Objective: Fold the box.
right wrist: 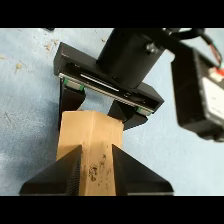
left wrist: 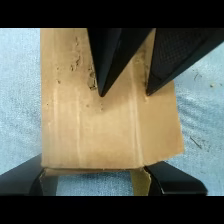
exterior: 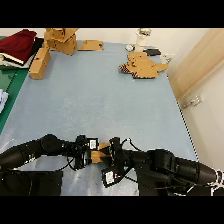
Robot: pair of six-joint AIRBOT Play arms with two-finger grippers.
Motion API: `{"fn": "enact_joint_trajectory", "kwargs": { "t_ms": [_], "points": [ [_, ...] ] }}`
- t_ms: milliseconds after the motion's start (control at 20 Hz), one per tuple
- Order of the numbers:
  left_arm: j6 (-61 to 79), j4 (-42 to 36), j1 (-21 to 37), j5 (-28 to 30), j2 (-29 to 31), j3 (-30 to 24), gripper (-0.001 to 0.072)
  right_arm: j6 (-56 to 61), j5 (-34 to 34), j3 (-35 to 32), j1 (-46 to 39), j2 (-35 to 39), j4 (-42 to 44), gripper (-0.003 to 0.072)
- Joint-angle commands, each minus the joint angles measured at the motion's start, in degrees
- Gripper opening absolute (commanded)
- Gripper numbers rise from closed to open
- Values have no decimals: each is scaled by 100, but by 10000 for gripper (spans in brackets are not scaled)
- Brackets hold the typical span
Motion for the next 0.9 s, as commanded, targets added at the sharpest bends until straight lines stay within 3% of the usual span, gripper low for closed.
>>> {"fn": "enact_joint_trajectory", "kwargs": {
  "t_ms": [0,250,300,350,500,600,850],
  "points": [
    [0,0,4,0,-2,4,600,87,4,7,-2,17,-133,288],
    [0,0,4,0,-2,4,600,844,-11,7,2,22,-885,291],
    [0,0,4,0,-2,4,600,841,-37,7,31,22,-813,321],
    [0,0,4,0,-2,4,599,844,-83,4,114,22,-769,397],
    [2,0,4,0,-2,4,599,846,-334,4,201,-24,-516,398],
    [2,0,4,2,-2,4,600,846,-422,4,199,-125,-531,490],
    [0,0,4,0,-2,4,600,848,-354,4,197,-227,-656,489]
  ]
}}
